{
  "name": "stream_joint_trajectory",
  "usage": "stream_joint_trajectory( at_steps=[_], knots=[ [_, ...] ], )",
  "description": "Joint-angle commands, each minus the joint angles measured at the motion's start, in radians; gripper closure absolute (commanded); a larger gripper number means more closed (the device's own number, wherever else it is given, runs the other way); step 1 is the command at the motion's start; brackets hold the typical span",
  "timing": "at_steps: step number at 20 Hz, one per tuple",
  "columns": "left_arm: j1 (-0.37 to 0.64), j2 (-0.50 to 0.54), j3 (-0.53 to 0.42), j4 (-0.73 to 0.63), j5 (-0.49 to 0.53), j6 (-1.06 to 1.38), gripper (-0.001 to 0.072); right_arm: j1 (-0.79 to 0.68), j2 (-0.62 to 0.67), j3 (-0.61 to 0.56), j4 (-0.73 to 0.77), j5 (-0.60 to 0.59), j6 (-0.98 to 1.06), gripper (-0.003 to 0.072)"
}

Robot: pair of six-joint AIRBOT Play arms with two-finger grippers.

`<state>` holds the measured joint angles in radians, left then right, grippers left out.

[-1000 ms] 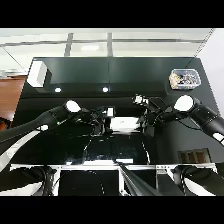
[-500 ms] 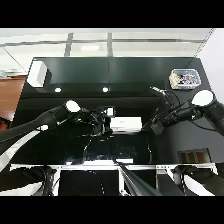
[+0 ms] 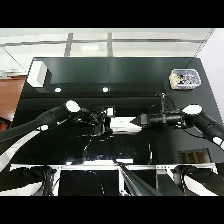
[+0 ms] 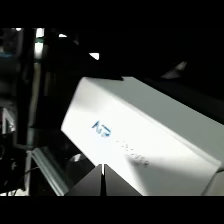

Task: Fold the box and place the chain.

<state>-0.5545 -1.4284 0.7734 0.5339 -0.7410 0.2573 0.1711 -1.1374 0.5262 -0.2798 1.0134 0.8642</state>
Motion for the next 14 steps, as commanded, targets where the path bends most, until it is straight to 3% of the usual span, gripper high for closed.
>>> stream_joint_trajectory(
  at_steps=[1,5,9,14],
  knots=[
    [0.001,0.000,0.000,0.000,0.000,0.000,0.0339,0.048,-0.038,-0.007,-0.043,-0.091,0.045,0.0675],
    [0.001,0.000,0.000,0.000,0.000,0.000,0.0340,0.051,-0.042,-0.007,-0.187,-0.133,0.121,0.0675],
    [0.001,0.000,0.000,0.000,0.000,0.000,0.0339,0.051,-0.042,-0.004,-0.211,-0.120,0.117,0.0675],
    [0.001,0.000,0.000,0.000,0.000,0.000,0.0339,0.049,-0.015,0.130,-0.217,0.060,0.029,0.0675]
  ],
)
